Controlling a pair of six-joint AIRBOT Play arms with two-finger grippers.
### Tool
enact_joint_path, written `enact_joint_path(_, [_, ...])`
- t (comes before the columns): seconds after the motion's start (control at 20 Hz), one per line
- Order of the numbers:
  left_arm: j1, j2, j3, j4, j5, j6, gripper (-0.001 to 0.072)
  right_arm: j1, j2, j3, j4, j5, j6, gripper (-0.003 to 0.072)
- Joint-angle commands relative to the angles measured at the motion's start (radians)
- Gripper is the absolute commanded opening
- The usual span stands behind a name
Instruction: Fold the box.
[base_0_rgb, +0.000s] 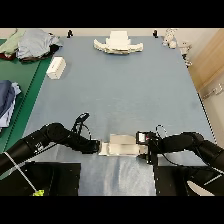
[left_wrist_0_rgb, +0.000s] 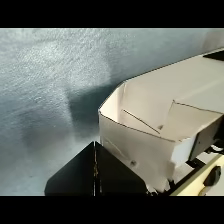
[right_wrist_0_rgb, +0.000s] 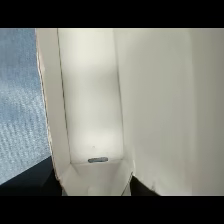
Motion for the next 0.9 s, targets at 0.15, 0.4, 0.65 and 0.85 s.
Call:
enact_joint_path(0.15, [0.0, 0.005, 0.043, -0.007, -0.024, 0.004, 0.0011, 0.001, 0.0, 0.0, 0.0, 0.0, 0.001, 0.0468])
enact_joint_path(0.4, [-0.001, 0.005, 0.051, -0.071, 0.008, 0.011, 0.0013, 0.001, 0.0, 0.0, 0.0, 0.0, 0.001, 0.0467])
enact_joint_path(0.65, [-0.001, 0.005, 0.052, -0.108, 0.006, 0.012, 0.0332, 0.001, 0.0, 0.0, 0.0, 0.0, 0.001, 0.0467])
enact_joint_path(0.85, [-0.001, 0.005, 0.052, -0.113, 0.006, 0.012, 0.0333, 0.001, 0.0, 0.0, 0.0, 0.0, 0.001, 0.0468])
